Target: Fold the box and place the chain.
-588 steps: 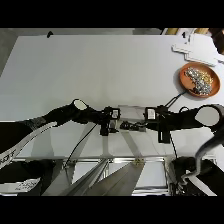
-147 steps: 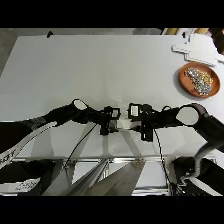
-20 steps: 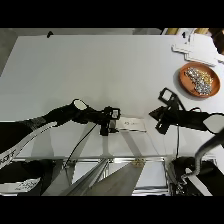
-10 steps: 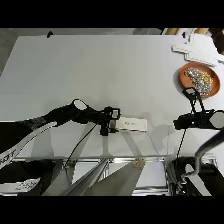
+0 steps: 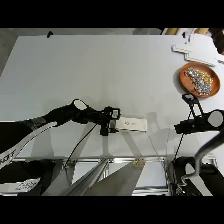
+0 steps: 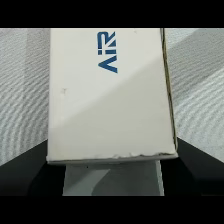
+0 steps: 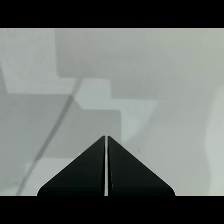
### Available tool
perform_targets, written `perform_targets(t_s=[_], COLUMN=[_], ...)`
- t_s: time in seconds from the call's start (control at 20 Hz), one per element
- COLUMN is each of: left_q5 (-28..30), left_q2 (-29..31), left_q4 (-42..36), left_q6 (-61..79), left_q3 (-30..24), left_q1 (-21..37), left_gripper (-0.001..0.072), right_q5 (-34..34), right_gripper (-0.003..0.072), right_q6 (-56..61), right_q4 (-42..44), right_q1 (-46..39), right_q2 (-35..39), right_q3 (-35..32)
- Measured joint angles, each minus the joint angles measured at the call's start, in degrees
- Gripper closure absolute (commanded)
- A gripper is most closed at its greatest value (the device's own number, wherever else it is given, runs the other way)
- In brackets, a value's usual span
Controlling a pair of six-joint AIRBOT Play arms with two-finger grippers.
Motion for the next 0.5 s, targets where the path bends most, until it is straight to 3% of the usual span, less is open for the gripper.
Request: perform_targets(t_s=[0.3,0.5], left_q5=[0.07,-0.04], left_q2=[0.46,6.54], left_q4=[0.0,2.47], left_q6=[0.0,-5.03], left_q3=[-0.02,-0.02], left_q1=[0.09,2.73], left_gripper=[0.054,0.0541], right_q5=[0.24,0.28], right_gripper=[0.0666,0.0666], right_q6=[0.15,0.15], right_q4=[-0.07,-0.09], right_q1=[0.0,0.0], right_q2=[-0.07,-0.07], right_q3=[0.0,0.0])
